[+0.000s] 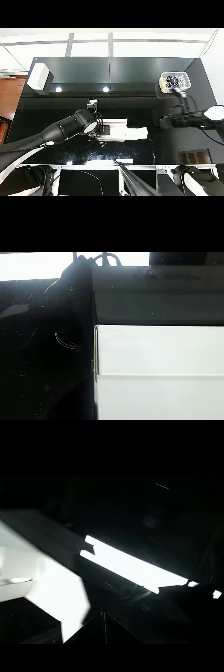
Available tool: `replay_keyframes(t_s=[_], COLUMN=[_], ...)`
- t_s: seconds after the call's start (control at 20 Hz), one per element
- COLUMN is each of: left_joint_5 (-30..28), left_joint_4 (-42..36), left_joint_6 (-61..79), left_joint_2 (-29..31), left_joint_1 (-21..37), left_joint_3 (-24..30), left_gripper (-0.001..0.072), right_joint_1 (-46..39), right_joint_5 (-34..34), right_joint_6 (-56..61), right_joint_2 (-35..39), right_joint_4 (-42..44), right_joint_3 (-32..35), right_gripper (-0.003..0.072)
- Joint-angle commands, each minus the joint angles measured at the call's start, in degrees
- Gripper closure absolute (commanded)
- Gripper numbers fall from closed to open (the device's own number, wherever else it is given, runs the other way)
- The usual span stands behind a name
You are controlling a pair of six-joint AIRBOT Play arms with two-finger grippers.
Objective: Fold the box and place the chain.
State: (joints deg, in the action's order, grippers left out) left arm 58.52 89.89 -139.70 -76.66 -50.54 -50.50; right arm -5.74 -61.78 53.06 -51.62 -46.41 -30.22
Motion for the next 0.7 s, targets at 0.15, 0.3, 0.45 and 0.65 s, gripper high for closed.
replay_keyframes(t_s=[0.15, 0.3, 0.45, 0.65], left_joint_5=[0.1, 0.0, 0.1, 0.1], left_joint_4=[0.1, 0.1, 0.1, 0.1], left_joint_6=[0.0, 0.0, 0.0, 0.0], left_joint_2=[0.0, 0.0, 0.0, 0.0], left_joint_1=[0.0, 0.0, 0.0, 0.0], left_joint_3=[-0.1, -0.1, -0.1, -0.1], left_gripper=[0.0679, 0.0679, 0.0679, 0.0679], right_joint_1=[-9.0, -2.2, 6.1, 12.3], right_joint_5=[1.7, 2.6, 6.7, 7.5], right_joint_6=[20.9, 19.5, 14.2, 14.1], right_joint_2=[-1.1, -6.4, -12.4, -17.4], right_joint_4=[0.0, 7.4, 18.3, 18.9], right_joint_3=[10.8, 12.5, 11.9, 8.2], right_gripper=[0.0672, 0.0672, 0.0672, 0.0671])
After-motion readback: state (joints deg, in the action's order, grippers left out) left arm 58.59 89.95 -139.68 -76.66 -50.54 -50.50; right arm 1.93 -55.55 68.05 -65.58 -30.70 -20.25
